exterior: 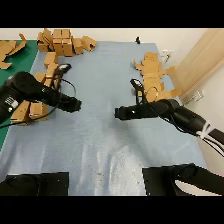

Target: Fold the box.

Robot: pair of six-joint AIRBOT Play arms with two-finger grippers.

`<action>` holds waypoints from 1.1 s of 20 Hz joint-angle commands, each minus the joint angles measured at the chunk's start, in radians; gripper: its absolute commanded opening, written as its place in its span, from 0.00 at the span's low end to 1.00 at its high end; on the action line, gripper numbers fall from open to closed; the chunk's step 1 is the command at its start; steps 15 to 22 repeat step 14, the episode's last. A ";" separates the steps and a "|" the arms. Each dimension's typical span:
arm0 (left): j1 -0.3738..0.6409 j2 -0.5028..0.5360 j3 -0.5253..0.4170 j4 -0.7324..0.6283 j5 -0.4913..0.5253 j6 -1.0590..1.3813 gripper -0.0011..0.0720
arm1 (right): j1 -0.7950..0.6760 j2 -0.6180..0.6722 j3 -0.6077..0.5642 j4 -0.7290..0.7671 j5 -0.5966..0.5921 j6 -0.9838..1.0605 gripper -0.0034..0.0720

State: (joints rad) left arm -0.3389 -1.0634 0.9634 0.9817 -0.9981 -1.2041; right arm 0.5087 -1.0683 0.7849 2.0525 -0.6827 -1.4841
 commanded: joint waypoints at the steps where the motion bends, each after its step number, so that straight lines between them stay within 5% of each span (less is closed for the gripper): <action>1: -0.094 0.002 -0.042 -0.014 0.030 -0.020 0.03 | 0.000 -0.073 0.078 -0.042 -0.031 -0.002 0.05; 22: -0.128 -0.005 -0.051 -0.017 0.021 -0.017 0.03 | 0.000 -0.072 0.078 -0.040 -0.070 0.001 0.05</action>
